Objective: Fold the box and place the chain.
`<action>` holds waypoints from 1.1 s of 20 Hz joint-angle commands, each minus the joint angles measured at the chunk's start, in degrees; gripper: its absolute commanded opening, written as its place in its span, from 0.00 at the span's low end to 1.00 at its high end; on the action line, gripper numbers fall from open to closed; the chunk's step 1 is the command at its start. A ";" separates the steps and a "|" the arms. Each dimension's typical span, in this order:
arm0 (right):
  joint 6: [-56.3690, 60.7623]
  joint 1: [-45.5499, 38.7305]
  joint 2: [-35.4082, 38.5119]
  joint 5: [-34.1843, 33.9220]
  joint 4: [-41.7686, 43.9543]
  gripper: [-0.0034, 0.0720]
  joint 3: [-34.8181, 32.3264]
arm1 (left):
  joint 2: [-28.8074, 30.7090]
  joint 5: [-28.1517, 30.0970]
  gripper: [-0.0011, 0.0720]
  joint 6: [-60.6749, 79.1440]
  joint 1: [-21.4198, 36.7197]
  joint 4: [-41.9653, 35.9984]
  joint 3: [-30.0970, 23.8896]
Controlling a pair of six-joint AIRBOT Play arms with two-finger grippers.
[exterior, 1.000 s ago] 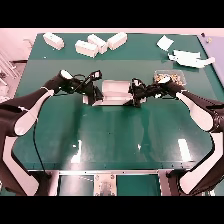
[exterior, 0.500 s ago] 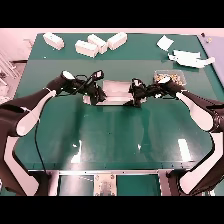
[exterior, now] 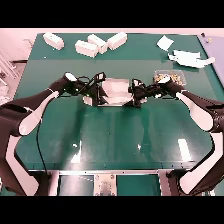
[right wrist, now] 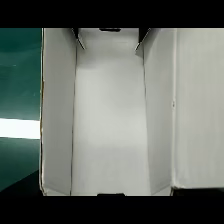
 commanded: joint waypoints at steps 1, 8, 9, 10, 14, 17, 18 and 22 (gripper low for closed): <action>0.02 0.04 -0.02 -0.09 0.13 0.81 -0.02 | -0.07 0.00 0.80 -0.37 -0.02 1.70 -0.02; 0.02 0.04 -0.02 -0.11 0.13 0.81 -0.02 | -0.04 -0.22 0.99 -0.26 -0.02 2.01 -0.02; 0.02 0.04 -0.02 -0.09 0.13 0.81 -0.02 | 0.00 -0.13 0.97 0.31 -0.02 2.03 -0.02; 0.02 0.04 -0.02 -0.09 0.13 0.81 -0.02 | 0.00 -0.17 0.67 1.25 0.00 2.03 0.02; 0.02 0.04 -0.02 -0.11 0.13 0.81 -0.02 | 0.17 -0.50 0.07 2.49 1.31 1.97 0.02; 0.02 0.04 -0.02 -0.11 0.13 0.81 -0.02 | 0.50 -5.11 0.04 2.38 4.46 -0.13 0.15; 0.02 0.04 -0.02 -0.09 0.13 0.81 -0.02 | 0.61 -7.23 0.04 2.16 5.77 -0.59 0.28; 0.02 0.04 -0.02 -0.09 0.15 0.81 -0.02 | 3.19 -9.31 0.04 -2.12 10.45 -0.81 0.28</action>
